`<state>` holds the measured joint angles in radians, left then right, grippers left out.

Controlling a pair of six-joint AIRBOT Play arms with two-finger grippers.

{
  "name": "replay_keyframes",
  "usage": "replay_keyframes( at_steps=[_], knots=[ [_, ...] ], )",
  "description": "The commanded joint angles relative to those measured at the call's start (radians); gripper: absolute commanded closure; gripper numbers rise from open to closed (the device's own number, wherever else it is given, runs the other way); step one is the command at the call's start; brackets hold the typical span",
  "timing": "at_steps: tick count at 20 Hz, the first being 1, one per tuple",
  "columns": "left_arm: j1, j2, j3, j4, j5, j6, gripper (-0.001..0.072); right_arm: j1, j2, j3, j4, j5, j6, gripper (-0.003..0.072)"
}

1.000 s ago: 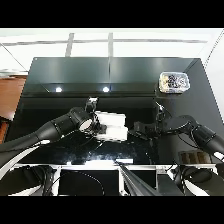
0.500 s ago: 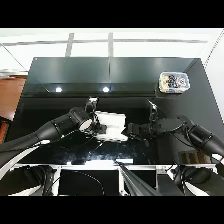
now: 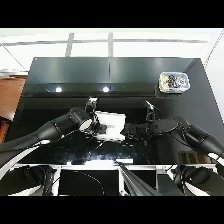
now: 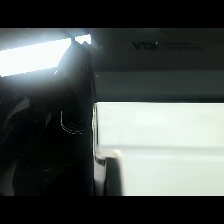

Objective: Fold the box and place the chain.

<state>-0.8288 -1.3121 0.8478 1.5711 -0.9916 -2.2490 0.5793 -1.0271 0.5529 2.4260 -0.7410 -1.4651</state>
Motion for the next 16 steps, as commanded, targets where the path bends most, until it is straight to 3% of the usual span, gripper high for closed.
replay_keyframes(
  at_steps=[1, 8, 11, 12, 16],
  knots=[
    [0.000, 0.000, 0.000, 0.000, 0.000, 0.000, 0.0682, 0.003, -0.012, 0.034, -0.062, 0.009, 0.025, 0.0332],
    [0.000, 0.000, 0.000, 0.000, 0.000, 0.001, 0.0682, 0.058, -0.065, 0.109, -0.214, -0.023, 0.139, 0.0328],
    [0.000, 0.000, 0.000, 0.000, 0.000, 0.001, 0.0681, 0.100, -0.069, 0.137, -0.297, -0.027, 0.179, 0.0300],
    [0.000, 0.000, 0.000, 0.000, 0.000, 0.001, 0.0682, 0.106, -0.070, 0.145, -0.307, -0.032, 0.182, 0.0214],
    [0.000, 0.000, 0.000, 0.000, 0.000, 0.001, 0.0682, 0.112, -0.098, 0.172, -0.355, -0.077, 0.219, 0.0207]
  ],
)
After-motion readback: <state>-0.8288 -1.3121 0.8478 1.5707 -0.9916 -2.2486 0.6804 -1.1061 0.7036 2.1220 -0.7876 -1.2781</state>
